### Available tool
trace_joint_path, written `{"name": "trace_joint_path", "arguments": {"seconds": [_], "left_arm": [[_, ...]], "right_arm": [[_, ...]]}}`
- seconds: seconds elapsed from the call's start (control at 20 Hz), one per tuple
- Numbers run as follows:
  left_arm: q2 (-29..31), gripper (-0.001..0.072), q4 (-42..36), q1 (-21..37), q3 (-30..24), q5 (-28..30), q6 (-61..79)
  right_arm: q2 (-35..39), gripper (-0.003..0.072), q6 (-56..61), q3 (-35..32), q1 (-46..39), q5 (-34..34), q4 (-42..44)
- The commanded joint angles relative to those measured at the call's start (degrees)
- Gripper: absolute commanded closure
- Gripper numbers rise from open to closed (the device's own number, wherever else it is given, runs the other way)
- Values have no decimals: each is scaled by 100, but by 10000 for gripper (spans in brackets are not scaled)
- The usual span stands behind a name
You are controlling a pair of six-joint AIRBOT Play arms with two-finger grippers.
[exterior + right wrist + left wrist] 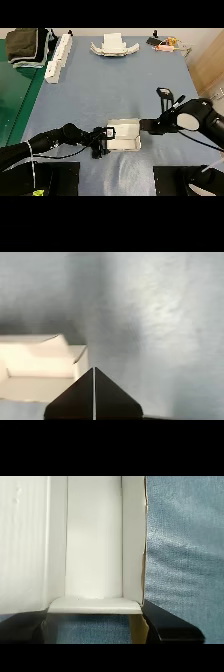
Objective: Fold the box.
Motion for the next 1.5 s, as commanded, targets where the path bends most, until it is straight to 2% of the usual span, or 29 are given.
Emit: {"name": "trace_joint_path", "arguments": {"seconds": [0.0,0.1,0.25,0.4,0.55,0.75,1.0,1.3,1.45], "left_arm": [[-2,239,0,0,2,2,0],[-2,239,0,0,2,0,0],[-2,239,0,0,2,0,0],[-2,239,0,0,2,0,0],[-2,239,0,0,2,0,0],[-2,239,0,0,2,0,0],[-2,239,0,0,2,2,0],[-2,239,0,0,2,0,0],[-2,239,0,0,2,2,0]], "right_arm": [[-186,682,-1318,20,-1021,79,396],[-750,683,-2271,22,-1631,-190,1283],[-1786,683,-3993,26,-2474,-400,3453],[-2702,683,-5451,170,-2959,63,5421],[-3300,683,-6203,533,-2986,925,6172],[-3322,683,-6559,686,-2981,1644,6161],[-2830,683,-6848,573,-2415,1495,5077],[-1757,683,-7272,7,-1005,-197,4282],[-1213,683,-7436,-160,-321,-1071,3600]]}}
